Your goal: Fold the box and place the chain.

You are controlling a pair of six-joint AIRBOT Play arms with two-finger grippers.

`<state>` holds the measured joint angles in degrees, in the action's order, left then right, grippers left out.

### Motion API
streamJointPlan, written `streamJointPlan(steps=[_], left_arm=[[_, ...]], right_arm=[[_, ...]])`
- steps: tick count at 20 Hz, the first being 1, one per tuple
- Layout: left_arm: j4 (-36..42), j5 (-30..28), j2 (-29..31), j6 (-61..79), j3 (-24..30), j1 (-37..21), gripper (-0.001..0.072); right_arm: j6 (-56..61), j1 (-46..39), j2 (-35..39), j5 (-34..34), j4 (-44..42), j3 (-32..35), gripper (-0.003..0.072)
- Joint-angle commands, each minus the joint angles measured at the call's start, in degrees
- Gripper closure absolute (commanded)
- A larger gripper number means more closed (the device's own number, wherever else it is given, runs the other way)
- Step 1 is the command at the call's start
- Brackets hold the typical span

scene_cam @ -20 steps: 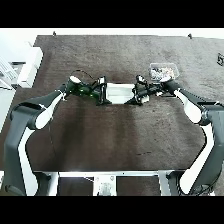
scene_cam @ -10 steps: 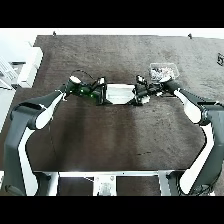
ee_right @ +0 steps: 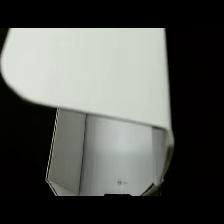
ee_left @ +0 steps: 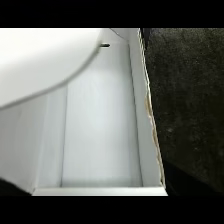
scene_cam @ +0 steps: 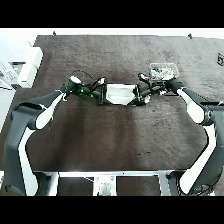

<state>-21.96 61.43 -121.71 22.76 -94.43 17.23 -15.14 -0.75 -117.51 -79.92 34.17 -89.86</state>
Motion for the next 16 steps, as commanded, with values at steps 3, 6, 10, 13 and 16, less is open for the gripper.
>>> streamJointPlan(steps=[3,6,10,13,16], left_arm=[[0.07,-0.31,0.02,-0.28,-0.04,-0.11,0.0231],[0.07,-0.31,0.02,-0.28,-0.04,-0.11,0.0231],[0.07,-0.33,0.02,-0.26,-0.04,-0.11,0.023],[0.07,-0.33,0.02,-0.26,-0.04,-0.11,0.023],[0.07,-0.33,0.02,-0.28,-0.04,-0.11,0.0231]], right_arm=[[6.03,-1.79,3.67,-2.73,8.55,-0.04,-0.0034],[6.38,-4.81,6.21,-2.89,8.87,-0.04,-0.0034],[7.65,-8.26,9.2,-4.5,6.08,-0.04,-0.0033],[7.63,-7.78,9.14,-8.85,-1.6,0.61,0.0372],[8.15,-5.27,8.96,-8.94,-6.43,1.46,0.067]])
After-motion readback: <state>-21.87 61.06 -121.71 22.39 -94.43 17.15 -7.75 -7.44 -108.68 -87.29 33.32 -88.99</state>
